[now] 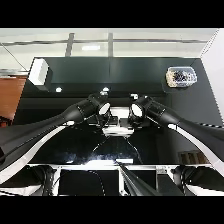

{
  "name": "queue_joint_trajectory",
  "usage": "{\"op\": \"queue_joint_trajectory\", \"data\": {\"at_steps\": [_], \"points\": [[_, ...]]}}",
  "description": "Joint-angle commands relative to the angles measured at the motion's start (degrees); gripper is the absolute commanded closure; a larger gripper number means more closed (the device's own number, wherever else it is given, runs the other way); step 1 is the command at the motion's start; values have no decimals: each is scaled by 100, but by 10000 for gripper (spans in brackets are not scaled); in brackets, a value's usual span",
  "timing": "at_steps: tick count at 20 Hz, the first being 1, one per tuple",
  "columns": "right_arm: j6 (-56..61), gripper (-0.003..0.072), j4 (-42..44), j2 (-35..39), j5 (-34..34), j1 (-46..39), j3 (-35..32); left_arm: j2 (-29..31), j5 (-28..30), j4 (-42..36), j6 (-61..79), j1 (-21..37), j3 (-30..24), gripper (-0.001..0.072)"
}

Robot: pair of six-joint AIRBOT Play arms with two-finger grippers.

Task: Fold the box and place the chain.

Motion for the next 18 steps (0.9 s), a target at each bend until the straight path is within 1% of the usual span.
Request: {"op": "queue_joint_trajectory", "data": {"at_steps": [1, 2, 8, 9, 10, 11, 14, 16, 18], "points": [[0, 566, 15, -22, 11, 2, 7, 2, 7, -2, 0, 4, 2, 684], [-2, 677, 17, -22, 11, 2, 7, 2, 7, -2, 0, 4, 2, 684], [-44, 669, 11, -17, 11, -2, 7, 2, 4, -2, 0, 4, 2, 684], [-98, 517, 9, -17, 13, -4, 7, 2, 4, -2, 0, 4, 2, 684], [-164, 395, -11, -9, 46, -4, 7, 2, 4, -2, 0, 4, 2, 684], [-249, 360, -52, 24, 107, -4, 7, 2, 4, -2, 0, 4, 2, 683], [-577, 358, -149, 330, 299, -83, 9, 2, 4, -2, 0, 4, 2, 684], [-734, 359, -177, 778, 391, -278, 9, 2, -2, -2, 0, 4, 2, 684], [-946, 359, -188, 1405, 424, -568, 9, 2, 0, -2, 0, 4, 2, 684]]}}
